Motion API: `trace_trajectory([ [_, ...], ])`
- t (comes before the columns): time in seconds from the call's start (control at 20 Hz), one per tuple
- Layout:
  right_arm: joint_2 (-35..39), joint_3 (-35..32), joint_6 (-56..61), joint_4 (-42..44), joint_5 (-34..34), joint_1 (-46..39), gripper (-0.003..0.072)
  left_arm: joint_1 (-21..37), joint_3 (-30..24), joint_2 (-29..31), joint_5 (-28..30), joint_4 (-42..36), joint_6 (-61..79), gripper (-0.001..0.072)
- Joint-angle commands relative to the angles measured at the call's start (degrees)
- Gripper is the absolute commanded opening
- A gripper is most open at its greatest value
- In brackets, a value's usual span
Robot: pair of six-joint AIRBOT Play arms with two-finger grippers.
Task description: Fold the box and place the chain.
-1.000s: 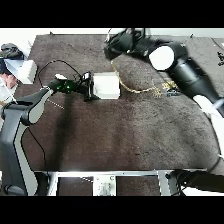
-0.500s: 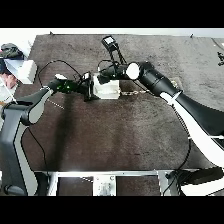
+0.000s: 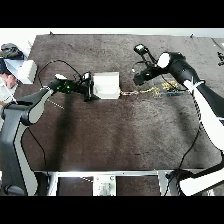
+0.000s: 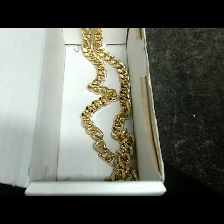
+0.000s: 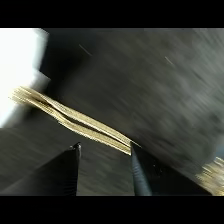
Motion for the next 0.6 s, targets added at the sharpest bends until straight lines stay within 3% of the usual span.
trace_trajectory([
  [0.0,-6.08,4.15,-11.67,-0.13,7.80,-4.24,0.0387,0.00,0.00,-0.02,0.00,0.00,0.00,0.0345],
  [0.3,-15.10,12.96,-20.15,-0.50,11.32,-4.17,0.0386,0.00,0.00,-0.02,0.00,0.00,0.00,0.0346],
  [0.55,-16.81,13.49,-24.74,-0.44,11.39,-4.07,0.0386,0.00,0.00,-0.02,0.00,0.00,0.00,0.0345],
])
